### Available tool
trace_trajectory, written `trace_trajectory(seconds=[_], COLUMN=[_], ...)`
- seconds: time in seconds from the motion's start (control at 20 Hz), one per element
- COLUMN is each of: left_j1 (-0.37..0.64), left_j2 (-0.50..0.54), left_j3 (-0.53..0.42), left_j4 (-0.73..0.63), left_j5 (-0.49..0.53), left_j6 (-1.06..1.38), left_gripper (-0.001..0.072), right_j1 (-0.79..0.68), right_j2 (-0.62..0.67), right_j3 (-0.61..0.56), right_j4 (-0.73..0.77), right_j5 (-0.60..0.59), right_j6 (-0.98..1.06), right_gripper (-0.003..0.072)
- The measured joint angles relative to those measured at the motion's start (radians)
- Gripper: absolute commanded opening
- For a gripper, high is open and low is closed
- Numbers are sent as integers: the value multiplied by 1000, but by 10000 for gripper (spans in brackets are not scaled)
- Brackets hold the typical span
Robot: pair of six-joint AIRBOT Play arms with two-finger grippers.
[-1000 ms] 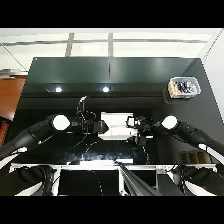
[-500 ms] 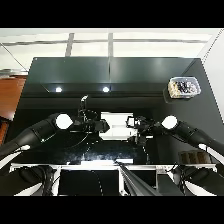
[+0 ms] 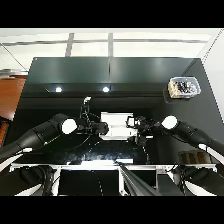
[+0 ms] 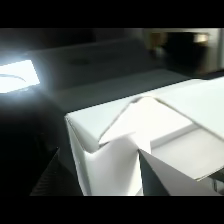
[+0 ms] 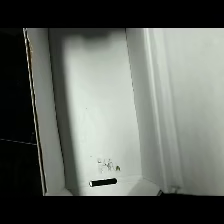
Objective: Fold the box and place the chain.
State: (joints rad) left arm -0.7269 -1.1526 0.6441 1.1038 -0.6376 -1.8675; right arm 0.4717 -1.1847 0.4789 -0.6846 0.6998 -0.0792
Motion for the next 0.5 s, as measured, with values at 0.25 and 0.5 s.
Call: trace_trajectory(seconds=[0.25, 0.5], left_j1=[-7, -32], left_j2=[-3, -52], left_j3=[5, 58], left_j4=[32, 124], left_j5=[-1, -69], left_j6=[-42, -132], left_gripper=[559, 558], right_j1=[0, 0], right_j2=[0, 0], right_j3=[0, 0], right_j4=[0, 0], right_j5=[-3, -5], right_j6=[0, 0], right_gripper=[479, 479])
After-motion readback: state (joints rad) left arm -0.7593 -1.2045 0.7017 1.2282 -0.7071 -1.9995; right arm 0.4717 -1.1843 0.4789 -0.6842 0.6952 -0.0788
